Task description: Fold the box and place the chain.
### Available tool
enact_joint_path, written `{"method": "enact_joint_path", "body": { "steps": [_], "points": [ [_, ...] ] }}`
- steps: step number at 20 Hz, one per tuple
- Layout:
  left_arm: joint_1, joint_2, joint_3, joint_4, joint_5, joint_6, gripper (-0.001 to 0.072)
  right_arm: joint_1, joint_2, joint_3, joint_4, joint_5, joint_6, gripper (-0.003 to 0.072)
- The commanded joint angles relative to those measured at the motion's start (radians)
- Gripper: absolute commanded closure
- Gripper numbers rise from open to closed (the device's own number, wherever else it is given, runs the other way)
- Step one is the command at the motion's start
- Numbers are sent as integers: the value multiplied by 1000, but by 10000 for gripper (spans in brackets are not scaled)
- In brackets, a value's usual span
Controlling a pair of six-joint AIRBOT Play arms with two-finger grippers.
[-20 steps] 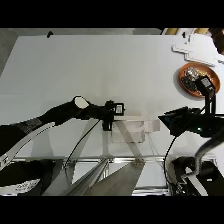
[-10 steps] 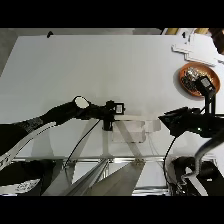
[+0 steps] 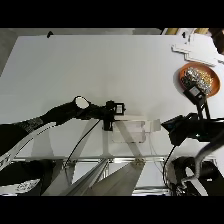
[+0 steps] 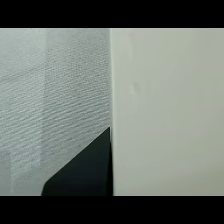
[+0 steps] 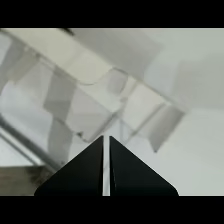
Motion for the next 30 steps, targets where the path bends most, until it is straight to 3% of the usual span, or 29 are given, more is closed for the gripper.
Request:
{"method": "enact_joint_path", "body": {
  "steps": [1,6,11,12,14,17,18,19,25,30],
  "points": [
    [-1,-1,-1,0,-3,0,701,0,0,-87,155,6,-264,674],
    [-1,-1,-1,0,-3,0,701,74,0,-235,193,-59,-570,674],
    [-1,-1,-1,0,-4,0,701,255,0,-303,16,-147,-711,652],
    [-1,-1,-1,0,-3,0,701,291,0,-315,-33,-183,-711,562],
    [-1,-1,-1,0,-4,0,701,368,0,-335,-115,-256,-705,240],
    [-1,-1,-1,0,-4,0,701,472,0,-371,-144,-415,-692,192],
    [-1,-1,-1,0,-5,0,701,503,0,-388,-144,-467,-692,116],
    [-1,-1,-1,0,-4,0,701,533,0,-410,-147,-520,-692,86],
    [-1,-1,-1,0,-4,0,701,581,-6,-461,-158,-632,-692,86],
    [-1,-1,-1,0,-4,0,701,581,-138,-470,-154,-710,-693,87]
  ]
}}
